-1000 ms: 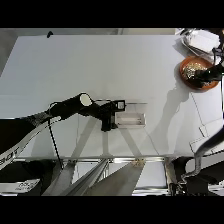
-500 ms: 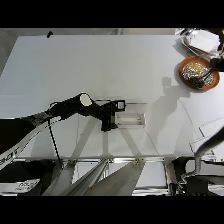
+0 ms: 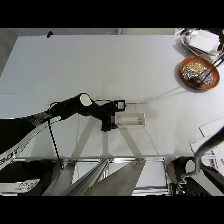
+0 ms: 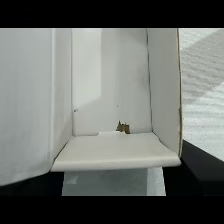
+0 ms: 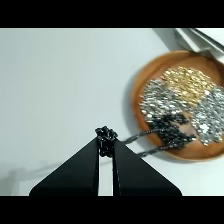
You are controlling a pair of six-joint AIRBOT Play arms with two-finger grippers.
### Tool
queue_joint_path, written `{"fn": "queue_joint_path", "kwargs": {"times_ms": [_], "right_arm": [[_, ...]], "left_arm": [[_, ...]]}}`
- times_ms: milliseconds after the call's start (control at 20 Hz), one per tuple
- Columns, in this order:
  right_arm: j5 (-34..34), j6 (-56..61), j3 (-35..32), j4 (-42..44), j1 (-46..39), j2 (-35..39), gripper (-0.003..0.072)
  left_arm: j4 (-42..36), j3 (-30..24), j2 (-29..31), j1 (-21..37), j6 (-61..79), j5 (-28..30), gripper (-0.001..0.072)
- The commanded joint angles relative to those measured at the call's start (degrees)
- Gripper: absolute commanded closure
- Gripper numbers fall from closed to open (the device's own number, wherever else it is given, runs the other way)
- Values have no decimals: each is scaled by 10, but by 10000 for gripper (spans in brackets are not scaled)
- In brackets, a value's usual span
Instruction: Fold the box and place the chain.
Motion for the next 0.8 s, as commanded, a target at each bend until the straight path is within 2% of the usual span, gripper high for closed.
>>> {"fn": "queue_joint_path", "kwargs": {"times_ms": [0,350,550,750], "right_arm": [[74,-8,0,78,0,79,671],[197,-7,0,176,0,163,671],[242,-8,-3,257,0,195,671],[226,-14,-40,321,0,219,671]], "left_arm": [[0,0,0,0,0,0,578],[0,0,0,0,0,0,578],[0,0,0,0,0,0,578],[0,0,0,0,0,0,578]]}}
